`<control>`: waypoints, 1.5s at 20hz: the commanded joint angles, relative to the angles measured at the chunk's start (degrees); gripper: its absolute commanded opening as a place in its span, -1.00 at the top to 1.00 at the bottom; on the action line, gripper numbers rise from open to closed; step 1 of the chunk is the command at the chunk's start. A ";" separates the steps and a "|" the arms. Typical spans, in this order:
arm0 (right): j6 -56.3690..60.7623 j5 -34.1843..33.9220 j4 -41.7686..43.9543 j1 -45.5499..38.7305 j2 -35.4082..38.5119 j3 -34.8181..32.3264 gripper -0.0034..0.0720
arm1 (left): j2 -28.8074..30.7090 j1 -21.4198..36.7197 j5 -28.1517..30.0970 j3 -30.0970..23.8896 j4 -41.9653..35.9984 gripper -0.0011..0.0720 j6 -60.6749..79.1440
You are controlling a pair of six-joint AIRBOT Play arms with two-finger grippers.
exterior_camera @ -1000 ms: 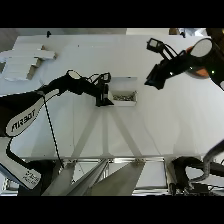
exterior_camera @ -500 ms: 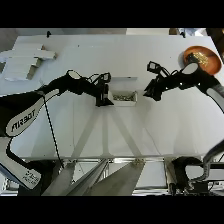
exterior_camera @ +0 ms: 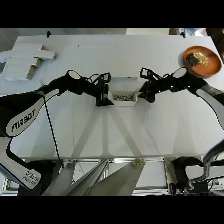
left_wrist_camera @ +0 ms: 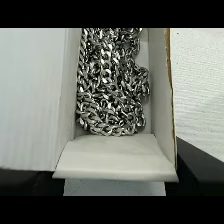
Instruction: Fold the box and place the chain.
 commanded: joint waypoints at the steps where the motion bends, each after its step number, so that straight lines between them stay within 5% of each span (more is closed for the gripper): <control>1: -2.38 -2.40 1.95 1.11 -0.17 -0.02 0.15 | -0.02 0.00 0.02 0.02 0.02 -0.33 0.00; 5: -2.93 -2.23 1.88 2.01 -0.17 -0.02 0.24 | -0.02 0.00 0.02 0.02 0.02 -0.33 0.02; 8: -2.91 -2.29 1.81 2.14 -0.17 -0.02 0.52 | -0.02 0.00 0.02 0.02 0.02 -0.33 0.00; 10: -2.86 -2.23 1.42 2.14 -0.17 -0.02 0.89 | -0.02 0.00 0.02 0.02 0.02 -0.33 0.00; 23: 4.85 -0.79 -6.97 2.10 2.82 0.00 0.88 | -0.02 0.00 0.02 0.02 0.02 -0.33 0.00; 24: 4.83 -0.37 -6.97 2.10 2.97 0.00 0.86 | -0.02 0.00 0.02 0.02 0.02 -0.33 0.00; 26: 4.48 0.59 -7.41 2.08 2.86 0.00 0.19 | -0.02 0.00 0.02 0.02 0.02 -0.33 0.00; 30: -4.22 1.42 -7.28 2.10 2.60 0.00 0.12 | -0.02 0.00 0.02 0.02 0.02 -0.33 0.02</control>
